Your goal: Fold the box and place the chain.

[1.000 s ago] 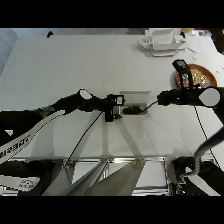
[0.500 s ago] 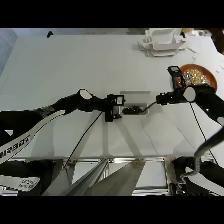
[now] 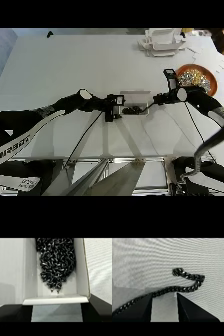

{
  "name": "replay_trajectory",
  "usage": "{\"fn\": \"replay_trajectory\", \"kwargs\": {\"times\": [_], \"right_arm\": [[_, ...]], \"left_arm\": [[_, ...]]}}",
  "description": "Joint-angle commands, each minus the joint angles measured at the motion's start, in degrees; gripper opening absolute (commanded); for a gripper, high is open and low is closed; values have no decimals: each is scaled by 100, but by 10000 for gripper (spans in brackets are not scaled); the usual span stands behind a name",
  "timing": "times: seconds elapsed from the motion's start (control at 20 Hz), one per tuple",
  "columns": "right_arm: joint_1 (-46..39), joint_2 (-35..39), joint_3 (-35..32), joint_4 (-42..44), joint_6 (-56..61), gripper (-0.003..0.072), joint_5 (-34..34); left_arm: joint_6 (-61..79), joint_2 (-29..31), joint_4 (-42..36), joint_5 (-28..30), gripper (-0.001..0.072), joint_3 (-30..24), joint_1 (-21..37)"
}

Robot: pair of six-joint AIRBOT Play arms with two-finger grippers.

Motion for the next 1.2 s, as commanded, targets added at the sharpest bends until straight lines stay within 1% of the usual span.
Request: {"fn": "replay_trajectory", "kwargs": {"times": [0.0, 0.2, 0.25, 0.35, 0.4, 0.55, 0.7, 0.9, 1.05, 1.15], "right_arm": [[-4, -101, -2, 0, 42, 343, -76], [-4, -299, -2, 0, 44, 341, -76], [-4, -350, -2, 0, 44, 329, -63], [-4, -400, -2, 0, 42, 143, -28], [-4, -391, -2, 0, 33, 30, -22], [-2, -289, 0, -2, 7, 21, 83], [-2, 105, -2, -2, -31, 21, 267], [35, 1032, -2, 114, -181, 21, 695], [361, 1899, -2, 162, -306, 18, 863], [684, 2413, -2, 581, -671, 19, 938]], "left_arm": [[0, 4, 2, 2, 83, -2, -2], [2, 4, 2, 0, 83, -2, -2], [2, 4, 2, 0, 83, -4, -2], [0, 4, 2, 0, 83, -2, -2], [0, 4, 2, 0, 83, -2, -2], [0, 4, 2, 0, 83, -2, -2], [2, 4, 2, 0, 83, -4, -2], [0, 4, 2, 0, 83, -2, -2], [2, 4, 2, -2, 83, -4, -2], [0, 4, 2, 0, 83, -2, -2]]}}
